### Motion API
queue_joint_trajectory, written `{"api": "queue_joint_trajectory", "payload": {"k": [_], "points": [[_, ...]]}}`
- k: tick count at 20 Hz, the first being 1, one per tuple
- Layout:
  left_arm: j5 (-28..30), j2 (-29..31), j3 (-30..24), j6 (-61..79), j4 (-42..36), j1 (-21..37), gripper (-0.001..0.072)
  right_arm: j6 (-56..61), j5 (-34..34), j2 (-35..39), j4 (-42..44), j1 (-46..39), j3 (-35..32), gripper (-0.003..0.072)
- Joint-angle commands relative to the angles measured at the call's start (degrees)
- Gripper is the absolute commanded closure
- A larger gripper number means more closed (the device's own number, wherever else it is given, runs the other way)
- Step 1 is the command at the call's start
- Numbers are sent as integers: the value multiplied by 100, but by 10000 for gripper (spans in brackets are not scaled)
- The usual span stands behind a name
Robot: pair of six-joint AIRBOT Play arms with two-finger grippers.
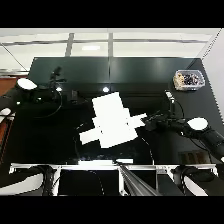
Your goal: Fold the box and place the chain.
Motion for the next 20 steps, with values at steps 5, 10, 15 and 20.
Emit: {"api": "queue_joint_trajectory", "payload": {"k": [5, 10, 15, 20], "points": [[-1211, -1412, 354, 1856, -866, -1008, 24, 153, -140, 11, 7, 105, -15, 674], [-1775, -2044, 1113, 2393, -750, -1453, 31, 153, -94, 11, 7, 105, -15, 674], [-2166, -2149, 1436, 2406, -407, -1283, 366, 153, 13, 11, -11, 105, -15, 674], [-2238, -2151, 1451, 2645, -103, -1451, 614, 149, -20, 11, -17, 105, -15, 674]]}}
